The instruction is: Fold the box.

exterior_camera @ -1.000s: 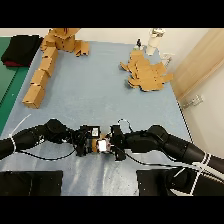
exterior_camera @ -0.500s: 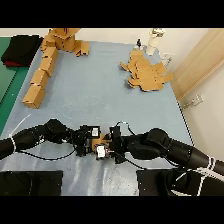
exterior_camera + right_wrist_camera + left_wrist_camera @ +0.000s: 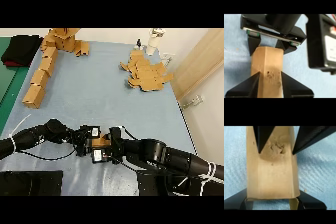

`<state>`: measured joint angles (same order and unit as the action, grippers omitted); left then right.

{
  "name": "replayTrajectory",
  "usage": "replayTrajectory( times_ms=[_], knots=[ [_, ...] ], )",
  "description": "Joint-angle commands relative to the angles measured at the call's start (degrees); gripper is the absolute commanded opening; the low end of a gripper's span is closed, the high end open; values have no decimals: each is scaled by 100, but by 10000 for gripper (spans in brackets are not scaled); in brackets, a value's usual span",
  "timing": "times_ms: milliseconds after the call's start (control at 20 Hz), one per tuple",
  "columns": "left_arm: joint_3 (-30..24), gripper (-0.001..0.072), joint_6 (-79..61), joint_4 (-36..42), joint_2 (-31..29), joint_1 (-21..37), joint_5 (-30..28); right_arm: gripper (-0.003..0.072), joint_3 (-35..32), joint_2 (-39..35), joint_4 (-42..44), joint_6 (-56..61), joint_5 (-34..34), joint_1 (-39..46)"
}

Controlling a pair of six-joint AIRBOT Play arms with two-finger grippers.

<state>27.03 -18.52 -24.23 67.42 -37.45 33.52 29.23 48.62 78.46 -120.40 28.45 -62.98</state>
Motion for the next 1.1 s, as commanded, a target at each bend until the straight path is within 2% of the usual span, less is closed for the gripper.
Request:
replayTrajectory(
  times_ms=[0, 300, 600, 700, 1050],
  knots=[
    [4, 473, -7, -2, -2, 2, -2, 424, -114, -46, -667, 966, -50, -306],
    [4, 473, -7, -2, -2, 2, 0, 424, -142, -35, -708, 1069, 229, -356],
    [4, 473, -7, -2, -2, 2, 0, 422, -168, -37, -1023, 1117, 166, -356],
    [4, 473, -7, -2, -2, 2, 0, 341, -160, -44, -1235, 1152, 153, -356],
    [4, 473, -7, -2, -2, 2, -2, 340, -157, -304, -1432, 1152, 168, -529]
  ],
)
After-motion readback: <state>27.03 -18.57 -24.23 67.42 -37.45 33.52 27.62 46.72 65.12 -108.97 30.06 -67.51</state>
